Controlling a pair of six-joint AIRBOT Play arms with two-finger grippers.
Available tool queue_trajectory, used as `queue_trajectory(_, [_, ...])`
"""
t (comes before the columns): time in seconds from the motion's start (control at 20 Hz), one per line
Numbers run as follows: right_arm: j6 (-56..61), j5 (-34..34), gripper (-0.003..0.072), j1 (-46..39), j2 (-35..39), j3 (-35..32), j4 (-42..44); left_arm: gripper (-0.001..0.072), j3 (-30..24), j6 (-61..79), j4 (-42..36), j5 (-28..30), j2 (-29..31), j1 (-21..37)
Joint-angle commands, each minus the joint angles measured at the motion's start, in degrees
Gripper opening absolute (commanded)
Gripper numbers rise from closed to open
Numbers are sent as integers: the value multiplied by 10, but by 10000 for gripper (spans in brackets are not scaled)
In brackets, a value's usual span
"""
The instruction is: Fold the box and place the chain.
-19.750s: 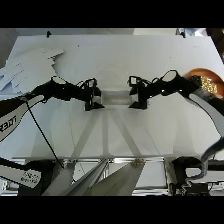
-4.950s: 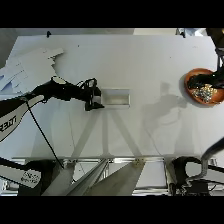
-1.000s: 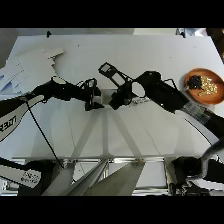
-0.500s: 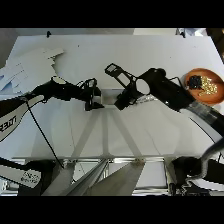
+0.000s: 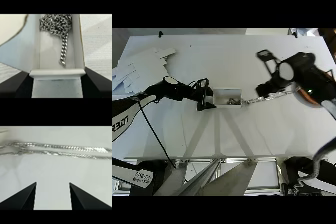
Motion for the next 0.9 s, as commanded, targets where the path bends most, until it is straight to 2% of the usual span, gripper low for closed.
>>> queue_trajectory(0.0, [54,12,472,-75,1,-24,-31,376,0,0,0,0,0,0])
queue_trajectory(0.1, [61,-33,602,-94,-3,-53,-29,376,0,0,0,0,0,0])
queue_trajectory(0.35, [199,-139,602,-136,-11,-110,-35,376,0,0,0,0,0,0])
queue_trajectory(0.6, [309,-126,602,-165,-27,-115,-86,376,0,0,0,0,0,0])
queue_trajectory(0.85, [410,-156,602,-165,-82,-114,-120,376,0,0,0,0,0,0])
